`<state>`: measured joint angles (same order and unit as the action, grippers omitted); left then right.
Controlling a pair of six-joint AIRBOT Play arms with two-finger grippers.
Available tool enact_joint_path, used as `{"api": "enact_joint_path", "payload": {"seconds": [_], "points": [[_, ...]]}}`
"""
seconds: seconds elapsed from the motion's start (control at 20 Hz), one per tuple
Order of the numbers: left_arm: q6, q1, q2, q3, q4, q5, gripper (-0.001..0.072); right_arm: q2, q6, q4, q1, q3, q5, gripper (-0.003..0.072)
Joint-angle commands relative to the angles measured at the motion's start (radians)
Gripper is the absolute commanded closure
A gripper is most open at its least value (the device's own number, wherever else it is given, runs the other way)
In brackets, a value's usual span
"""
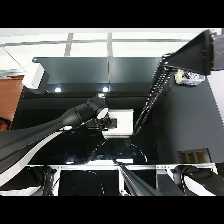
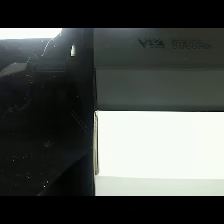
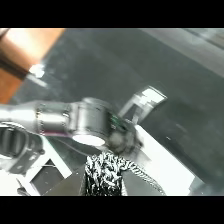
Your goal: Fold the box and place the chain.
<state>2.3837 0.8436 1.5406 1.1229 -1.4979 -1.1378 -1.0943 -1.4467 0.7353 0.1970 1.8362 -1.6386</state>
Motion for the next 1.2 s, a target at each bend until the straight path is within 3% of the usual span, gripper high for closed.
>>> {"api": "enact_joint_path", "payload": {"seconds": [0.0, 0.3, 0.55, 0.75, 0.95, 1.15], "points": [[0.000, 0.000, 0.000, 0.000, 0.000, 0.000, 0.0681, -0.019, -0.001, -0.027, 0.068, 0.000, 0.068, 0.0676], [0.000, 0.000, 0.000, 0.000, 0.000, 0.000, 0.0680, -0.060, -0.015, -0.005, 0.127, -0.016, 0.076, 0.0676], [0.000, 0.000, 0.000, 0.000, 0.000, 0.000, 0.0681, -0.064, -0.028, 0.123, 0.154, -0.117, 0.032, 0.0676], [0.000, 0.000, 0.000, 0.000, 0.000, 0.000, 0.0681, -0.062, -0.048, 0.244, 0.154, -0.123, -0.037, 0.0675], [0.000, 0.000, 0.000, 0.000, 0.000, 0.002, 0.0681, -0.062, -0.053, 0.249, 0.154, -0.124, -0.134, 0.0676], [0.000, 0.000, 0.000, 0.000, 0.000, 0.003, 0.0680, -0.062, -0.052, 0.181, 0.154, -0.197, -0.061, 0.0676]]}}
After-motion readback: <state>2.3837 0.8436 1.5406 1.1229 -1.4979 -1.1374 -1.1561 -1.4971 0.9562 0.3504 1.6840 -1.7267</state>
